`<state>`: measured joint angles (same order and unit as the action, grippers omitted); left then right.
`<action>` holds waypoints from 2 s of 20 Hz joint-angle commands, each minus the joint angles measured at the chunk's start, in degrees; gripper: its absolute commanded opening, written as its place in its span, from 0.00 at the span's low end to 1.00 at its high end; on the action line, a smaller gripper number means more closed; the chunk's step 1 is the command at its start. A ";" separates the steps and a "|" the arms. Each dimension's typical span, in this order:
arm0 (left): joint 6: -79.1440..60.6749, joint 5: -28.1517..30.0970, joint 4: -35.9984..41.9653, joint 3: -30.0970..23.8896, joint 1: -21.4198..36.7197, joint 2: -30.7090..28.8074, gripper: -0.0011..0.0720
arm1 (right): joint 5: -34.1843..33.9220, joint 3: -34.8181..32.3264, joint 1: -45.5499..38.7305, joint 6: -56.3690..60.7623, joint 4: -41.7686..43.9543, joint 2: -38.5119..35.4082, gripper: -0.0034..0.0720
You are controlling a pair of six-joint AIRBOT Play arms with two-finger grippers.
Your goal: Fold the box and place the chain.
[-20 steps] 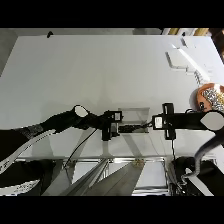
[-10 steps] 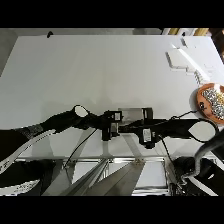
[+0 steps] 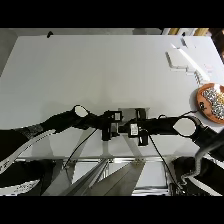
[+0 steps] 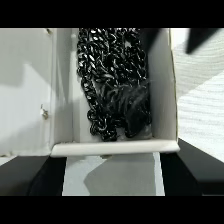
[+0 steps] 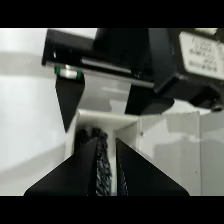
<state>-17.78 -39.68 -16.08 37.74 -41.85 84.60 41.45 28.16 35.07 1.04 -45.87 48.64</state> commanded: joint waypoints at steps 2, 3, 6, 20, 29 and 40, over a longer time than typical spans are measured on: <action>0.00 0.00 0.00 0.00 0.04 -0.04 0.24 | 5.40 0.11 -5.03 0.26 -9.33 -4.42 0.22; 0.00 0.00 0.00 0.00 0.04 -0.04 0.24 | 7.91 0.11 -7.67 0.26 -11.17 -6.12 0.22; 0.00 0.00 0.00 0.00 0.04 -0.04 0.24 | 16.26 0.09 -16.52 0.15 -18.36 -9.81 0.22; 0.00 0.00 0.00 0.00 0.04 -0.04 0.24 | 11.61 -2.23 -26.34 -4.63 -27.45 7.23 0.21; 0.00 0.00 0.00 0.00 0.04 -0.02 0.24 | 8.83 -2.23 -26.34 -6.49 -25.70 11.63 0.17; 0.00 0.00 -0.02 0.00 0.04 -0.04 0.24 | 11.69 -2.23 -26.32 -6.21 -25.20 4.98 0.06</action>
<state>-17.76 -39.70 -16.08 37.74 -41.85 84.60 51.92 25.87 8.75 -5.41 -71.20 57.39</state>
